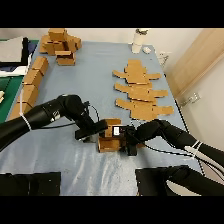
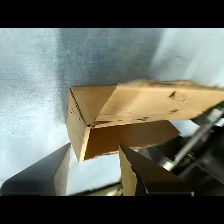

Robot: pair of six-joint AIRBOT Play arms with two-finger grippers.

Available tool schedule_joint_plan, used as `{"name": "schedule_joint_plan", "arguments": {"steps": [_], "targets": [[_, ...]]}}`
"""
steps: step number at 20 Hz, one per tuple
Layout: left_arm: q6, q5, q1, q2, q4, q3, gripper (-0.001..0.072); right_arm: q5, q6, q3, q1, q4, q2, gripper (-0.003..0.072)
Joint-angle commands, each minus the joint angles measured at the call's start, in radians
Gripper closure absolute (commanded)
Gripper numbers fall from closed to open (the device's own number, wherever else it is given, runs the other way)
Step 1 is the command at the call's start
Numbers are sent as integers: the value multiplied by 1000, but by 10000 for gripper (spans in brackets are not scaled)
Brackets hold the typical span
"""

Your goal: Fold the box.

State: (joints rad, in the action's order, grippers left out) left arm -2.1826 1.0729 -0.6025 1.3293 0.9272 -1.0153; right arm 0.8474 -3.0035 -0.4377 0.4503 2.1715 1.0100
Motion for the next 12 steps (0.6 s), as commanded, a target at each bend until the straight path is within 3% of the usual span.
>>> {"name": "schedule_joint_plan", "arguments": {"steps": [1, 3, 4, 5, 8, 11, 12], "targets": [[137, 85, 108, -1, -104, 0, 262, 0, 0, 1, 0, 0, 0, 192], [216, 124, 165, 0, -105, 0, 301, 0, 0, 0, 0, 0, 0, 191], [277, 147, 195, 0, -105, 0, 569, 0, 0, 0, 0, 0, 0, 192], [372, 174, 228, -1, -105, 0, 697, 0, 0, 1, 0, 0, 0, 192], [713, 257, 332, -4, -122, 1, 697, 0, 0, 1, 0, 0, 0, 192], [1215, 379, 402, -31, -256, 6, 698, 0, 0, 0, 0, 0, 0, 191], [1310, 379, 409, -50, -285, 16, 698, 0, 0, 1, 0, 0, 0, 192]]}}
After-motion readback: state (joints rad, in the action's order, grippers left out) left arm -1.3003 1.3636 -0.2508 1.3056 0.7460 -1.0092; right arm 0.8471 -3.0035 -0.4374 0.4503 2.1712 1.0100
